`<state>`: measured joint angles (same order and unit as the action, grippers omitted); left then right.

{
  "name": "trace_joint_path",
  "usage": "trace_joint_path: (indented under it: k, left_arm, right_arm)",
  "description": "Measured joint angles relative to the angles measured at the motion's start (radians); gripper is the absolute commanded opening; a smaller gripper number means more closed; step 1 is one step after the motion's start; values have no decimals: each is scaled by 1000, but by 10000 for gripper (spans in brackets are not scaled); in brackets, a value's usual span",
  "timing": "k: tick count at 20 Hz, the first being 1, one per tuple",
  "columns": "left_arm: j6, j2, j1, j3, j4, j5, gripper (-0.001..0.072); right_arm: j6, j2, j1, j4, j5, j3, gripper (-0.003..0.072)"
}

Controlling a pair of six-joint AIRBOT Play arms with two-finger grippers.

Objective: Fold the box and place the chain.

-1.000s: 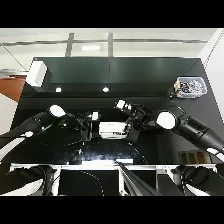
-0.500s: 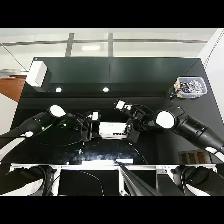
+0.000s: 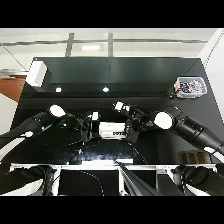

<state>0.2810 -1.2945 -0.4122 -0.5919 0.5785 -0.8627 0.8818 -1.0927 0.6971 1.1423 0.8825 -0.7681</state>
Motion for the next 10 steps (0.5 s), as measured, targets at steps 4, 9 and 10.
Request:
trace_joint_path:
  k: [4,9,10]
  left_arm:
    - [0,0,0,0,0,0,447]
    - [0,0,0,0,0,1,447]
    - [0,0,0,0,0,2,447]
  right_arm:
    - [1,-1,1,-4,9,5,403]
    - [4,-1,1,-4,7,14,399]
    - [4,-1,1,-4,8,15,399]
